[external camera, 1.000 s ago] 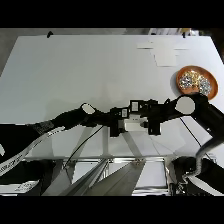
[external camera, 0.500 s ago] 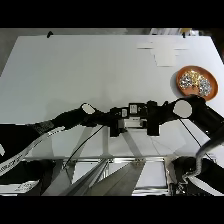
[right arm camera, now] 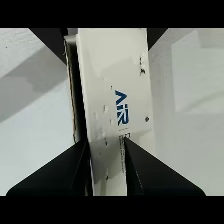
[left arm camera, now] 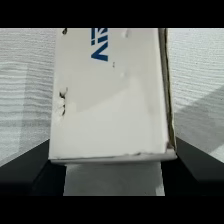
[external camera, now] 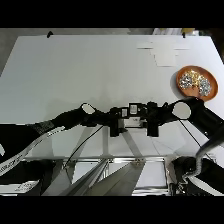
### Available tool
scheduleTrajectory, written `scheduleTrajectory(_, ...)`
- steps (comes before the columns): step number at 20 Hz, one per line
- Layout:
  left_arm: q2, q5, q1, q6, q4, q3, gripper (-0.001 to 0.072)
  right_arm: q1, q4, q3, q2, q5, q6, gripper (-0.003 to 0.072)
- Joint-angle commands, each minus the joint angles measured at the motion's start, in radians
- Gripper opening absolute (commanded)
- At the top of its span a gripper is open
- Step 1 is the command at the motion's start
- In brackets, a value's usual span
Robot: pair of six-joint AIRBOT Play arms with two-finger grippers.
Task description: Fold the box and place the chain.
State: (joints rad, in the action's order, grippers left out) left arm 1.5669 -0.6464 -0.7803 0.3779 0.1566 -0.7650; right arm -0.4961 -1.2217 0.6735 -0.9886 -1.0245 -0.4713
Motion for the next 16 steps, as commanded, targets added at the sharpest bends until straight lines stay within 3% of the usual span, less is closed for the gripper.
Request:
scheduleTrajectory(1,0.0,-0.001,0.0,0.0,0.0,0.0,0.0171,-0.001,0.019,-0.009,0.0,-0.01,-0.003,0.0232)
scheduleTrajectory(4,0.0,-0.001,0.0,0.0,0.0,0.0,0.0171,-0.001,0.07,-0.009,0.0,-0.018,-0.003,0.0335)
scheduleTrajectory(13,0.0,-0.001,0.0,0.0,0.0,0.0,0.0171,0.0,0.085,-0.009,0.052,-0.068,-0.003,0.0337)
scheduleTrajectory(14,0.0,-0.001,0.0,0.0,0.0,0.0,0.0171,0.0,0.085,-0.009,0.056,-0.068,-0.004,0.0285)
scheduleTrajectory(16,0.0,-0.001,0.0,0.0,0.0,0.0,0.0171,0.0,0.077,-0.009,0.056,-0.061,-0.023,0.0021)
